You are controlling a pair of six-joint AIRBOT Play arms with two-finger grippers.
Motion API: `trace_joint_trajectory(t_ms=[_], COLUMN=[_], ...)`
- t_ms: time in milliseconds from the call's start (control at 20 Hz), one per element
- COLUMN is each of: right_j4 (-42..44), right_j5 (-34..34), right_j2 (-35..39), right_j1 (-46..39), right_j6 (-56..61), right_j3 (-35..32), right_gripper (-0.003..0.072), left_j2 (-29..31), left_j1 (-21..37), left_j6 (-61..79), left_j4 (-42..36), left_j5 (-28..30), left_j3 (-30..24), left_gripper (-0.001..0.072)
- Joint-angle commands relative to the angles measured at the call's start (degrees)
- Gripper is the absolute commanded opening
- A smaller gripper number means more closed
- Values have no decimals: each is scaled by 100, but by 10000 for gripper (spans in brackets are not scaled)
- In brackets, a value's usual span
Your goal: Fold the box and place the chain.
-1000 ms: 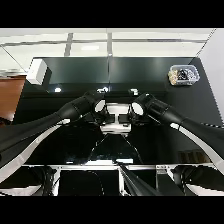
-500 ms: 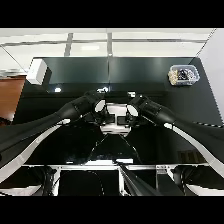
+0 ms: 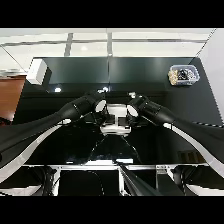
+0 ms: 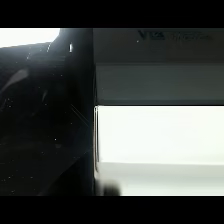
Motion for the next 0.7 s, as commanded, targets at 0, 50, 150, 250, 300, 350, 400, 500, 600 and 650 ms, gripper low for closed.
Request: trace_joint_trajectory(t_ms=[0,50,150,250,300,350,400,500,600,650], right_j4=[101,101,105,105,105,122,129,96,98,92], right_j5=[-57,-59,-63,-66,-63,-55,-37,-33,-7,79], right_j2=[15,15,15,20,24,52,125,415,872,1178], right_j1=[4,4,4,2,4,2,2,-24,-63,-79], right_j6=[-48,-48,-92,-94,-140,-251,-369,-483,-767,-922], right_j3=[7,7,7,9,9,20,20,20,24,33], right_gripper=[235,233,12,12,13,18,107,317,318,318], left_j2=[4,4,4,4,4,4,4,4,4,4], left_j1=[0,0,0,0,2,0,2,7,7,4], left_j6=[-11,-11,-11,-11,-11,-11,-11,-11,-11,-11], left_j4=[4,4,4,4,4,4,4,4,4,4], left_j5=[7,9,9,7,9,9,7,9,7,7], left_j3=[-2,-2,-2,-2,-2,-2,-2,-2,-2,-2], left_gripper=[26,26,26,26,26,26,26,27,26,26])
